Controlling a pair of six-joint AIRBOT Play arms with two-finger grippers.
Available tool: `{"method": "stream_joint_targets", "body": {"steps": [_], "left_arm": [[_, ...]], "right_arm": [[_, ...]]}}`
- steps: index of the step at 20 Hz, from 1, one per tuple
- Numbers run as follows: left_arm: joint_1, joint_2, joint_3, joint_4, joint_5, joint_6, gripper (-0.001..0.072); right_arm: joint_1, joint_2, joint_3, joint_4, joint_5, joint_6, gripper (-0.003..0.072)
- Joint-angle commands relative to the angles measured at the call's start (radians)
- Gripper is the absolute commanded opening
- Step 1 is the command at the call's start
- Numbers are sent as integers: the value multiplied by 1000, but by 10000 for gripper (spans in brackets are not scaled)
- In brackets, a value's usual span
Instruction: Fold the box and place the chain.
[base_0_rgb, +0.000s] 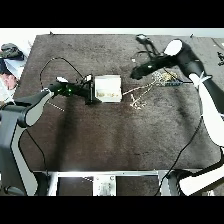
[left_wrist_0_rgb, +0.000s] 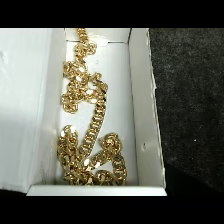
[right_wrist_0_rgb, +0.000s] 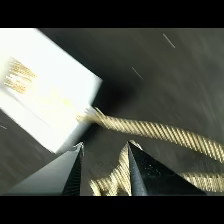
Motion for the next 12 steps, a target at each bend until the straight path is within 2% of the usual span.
{"method": "stream_joint_targets", "body": {"steps": [1,4,7,10,12], "left_arm": [[0,0,0,0,0,0,478],[0,0,0,0,0,0,478],[0,0,0,0,0,0,478],[0,0,0,0,0,0,478],[0,0,0,0,0,0,477]], "right_arm": [[-152,-1,-111,18,18,156,326],[-228,-1,-281,115,-122,159,326],[-242,-1,-400,178,-340,159,326],[-242,-3,-444,235,-518,169,326],[-242,-3,-445,243,-590,188,326]]}}
